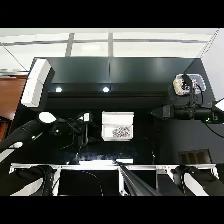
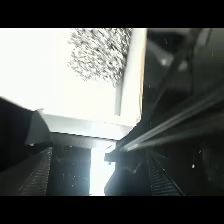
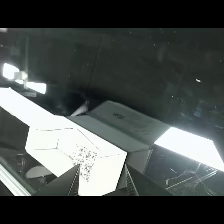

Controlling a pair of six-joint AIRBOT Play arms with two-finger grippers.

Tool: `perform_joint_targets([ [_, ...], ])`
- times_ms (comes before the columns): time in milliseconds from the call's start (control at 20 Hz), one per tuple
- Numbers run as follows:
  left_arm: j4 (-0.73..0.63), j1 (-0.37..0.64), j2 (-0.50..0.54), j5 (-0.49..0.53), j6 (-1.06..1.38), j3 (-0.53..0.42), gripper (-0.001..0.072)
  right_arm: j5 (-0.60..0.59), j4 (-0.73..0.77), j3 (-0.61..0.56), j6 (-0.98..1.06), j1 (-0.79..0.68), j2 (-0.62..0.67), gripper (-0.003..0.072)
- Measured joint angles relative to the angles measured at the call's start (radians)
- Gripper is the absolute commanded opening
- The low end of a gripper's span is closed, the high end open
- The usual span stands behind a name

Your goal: Fold the box and place the chain.

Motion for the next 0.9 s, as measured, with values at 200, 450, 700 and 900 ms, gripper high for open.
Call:
perform_joint_targets([
  [200,0.037,-0.021,-0.071,0.008,0.008,0.054,0.0711,0.003,0.000,0.000,0.000,0.000,0.000,0.0348],
  [450,0.050,-0.027,-0.121,0.014,-0.028,0.101,0.0711,0.008,0.000,0.000,0.000,0.000,0.000,0.0348],
  [700,0.043,-0.045,-0.135,0.007,-0.039,0.114,0.0711,0.014,-0.005,0.000,0.000,0.000,0.000,0.0348],
  [900,0.040,-0.069,-0.138,0.017,-0.046,0.117,0.0710,0.020,-0.012,0.000,0.000,0.000,0.000,0.0348],
])
